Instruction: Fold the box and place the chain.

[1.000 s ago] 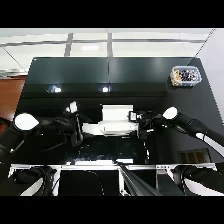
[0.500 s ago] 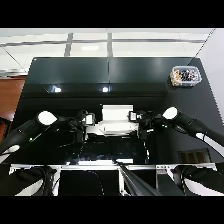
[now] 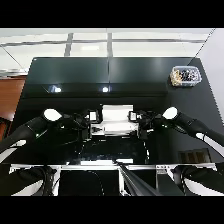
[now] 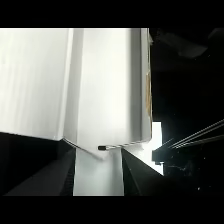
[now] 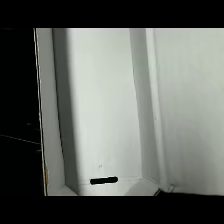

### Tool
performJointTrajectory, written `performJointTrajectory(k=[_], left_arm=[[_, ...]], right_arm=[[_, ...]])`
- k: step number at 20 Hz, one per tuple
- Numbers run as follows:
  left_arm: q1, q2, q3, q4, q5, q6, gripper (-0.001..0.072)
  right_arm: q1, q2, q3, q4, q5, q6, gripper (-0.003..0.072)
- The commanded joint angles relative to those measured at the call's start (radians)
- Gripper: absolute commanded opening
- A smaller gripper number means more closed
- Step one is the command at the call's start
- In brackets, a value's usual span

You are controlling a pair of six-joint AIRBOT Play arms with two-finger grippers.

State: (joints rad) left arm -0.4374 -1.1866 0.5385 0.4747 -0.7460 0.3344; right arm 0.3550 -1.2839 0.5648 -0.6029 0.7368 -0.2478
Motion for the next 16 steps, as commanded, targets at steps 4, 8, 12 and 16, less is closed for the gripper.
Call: performJointTrajectory(k=[4, 8, 12, 16], left_arm=[[-0.017, -0.011, 0.002, -0.031, -0.012, 0.016, 0.0344], [-0.022, -0.024, 0.002, -0.085, -0.012, 0.027, 0.0219], [-0.055, -0.071, 0.01, -0.211, 0.034, 0.049, 0.022], [-0.055, -0.071, 0.011, -0.193, 0.053, 0.049, 0.0217]], right_arm=[[0.001, 0.0, 0.0, 0.0, 0.0, 0.001, 0.0077], [0.001, 0.0, 0.0, 0.0, 0.0, 0.001, 0.0077], [0.001, 0.0, 0.0, 0.001, 0.0, 0.001, 0.0077], [0.001, 0.0, 0.0, 0.0, 0.0, 0.001, 0.0077]])
